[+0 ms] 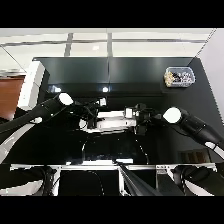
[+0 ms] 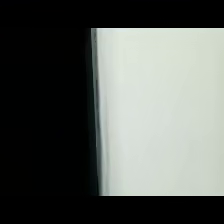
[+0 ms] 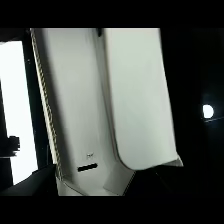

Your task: Fold the box and place the chain.

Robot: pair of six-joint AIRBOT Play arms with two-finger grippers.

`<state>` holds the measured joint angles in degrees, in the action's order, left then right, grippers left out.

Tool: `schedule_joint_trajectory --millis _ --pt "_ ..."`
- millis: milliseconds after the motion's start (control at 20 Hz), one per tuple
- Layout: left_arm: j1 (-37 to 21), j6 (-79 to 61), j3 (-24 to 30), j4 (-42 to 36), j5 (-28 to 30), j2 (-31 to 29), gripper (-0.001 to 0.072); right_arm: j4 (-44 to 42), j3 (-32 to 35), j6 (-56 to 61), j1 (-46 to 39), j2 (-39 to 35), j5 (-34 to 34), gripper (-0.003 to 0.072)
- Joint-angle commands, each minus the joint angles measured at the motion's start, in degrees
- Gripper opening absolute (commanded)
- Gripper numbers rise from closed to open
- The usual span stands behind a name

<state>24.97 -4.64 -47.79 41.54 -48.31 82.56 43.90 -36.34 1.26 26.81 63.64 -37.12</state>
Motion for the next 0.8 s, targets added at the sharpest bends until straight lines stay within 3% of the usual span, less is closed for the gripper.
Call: schedule_joint_trajectory --millis 0,200,750 --pt "0.02 -0.09 0.02 -0.04 -0.13 0.02 0.0027 -4.72 -0.22 -2.69 -1.84 0.5 -0.28 0.0717" --pt "0.02 -0.09 0.02 -0.04 -0.13 0.02 0.0027 -12.68 -0.2 -12.07 -1.81 3.76 -4.42 0.0718" --pt "0.0 -0.09 0.02 -0.02 -0.15 0.02 0.0027 -16.68 2.1 -19.28 -2.58 10.82 -5.27 0.0711"
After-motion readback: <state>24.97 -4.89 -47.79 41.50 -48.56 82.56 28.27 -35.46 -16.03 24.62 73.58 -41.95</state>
